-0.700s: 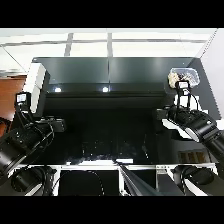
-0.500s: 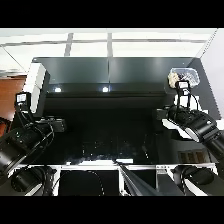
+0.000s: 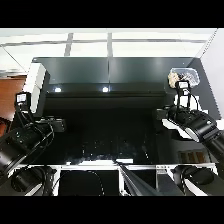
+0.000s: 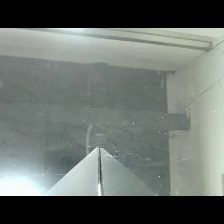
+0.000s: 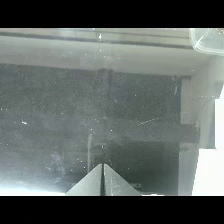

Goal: Fold the box and place the chain.

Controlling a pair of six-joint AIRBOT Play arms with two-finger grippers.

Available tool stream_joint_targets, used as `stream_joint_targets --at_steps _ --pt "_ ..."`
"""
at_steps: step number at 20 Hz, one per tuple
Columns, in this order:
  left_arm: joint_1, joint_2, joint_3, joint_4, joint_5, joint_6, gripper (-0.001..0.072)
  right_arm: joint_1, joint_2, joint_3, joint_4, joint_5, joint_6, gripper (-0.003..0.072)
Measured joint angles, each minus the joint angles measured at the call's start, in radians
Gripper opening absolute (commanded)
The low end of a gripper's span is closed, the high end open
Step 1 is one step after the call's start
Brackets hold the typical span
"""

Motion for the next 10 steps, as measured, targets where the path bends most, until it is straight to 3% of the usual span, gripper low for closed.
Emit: stream_joint_targets --at_steps 5,6,7,8,10 --pt "0.000 0.001 0.000 0.004 0.059 0.000 0.0026 0.000 0.000 0.000 0.000 -0.063 0.000 0.0019" --pt "0.000 0.001 0.000 0.005 0.074 0.000 0.0026 0.000 0.000 0.000 0.000 -0.089 0.000 0.0077" --pt "0.000 0.001 0.000 0.005 0.084 0.000 0.0026 0.000 0.000 0.000 0.000 -0.122 0.000 0.0454" --pt "0.000 0.001 0.000 0.006 0.097 0.000 0.0026 -0.001 -0.001 0.000 0.000 -0.154 0.000 0.0710" --pt "0.000 -0.003 -0.001 0.006 0.110 0.000 0.0072 -0.006 -0.006 0.000 -0.002 -0.221 -0.002 0.0709"
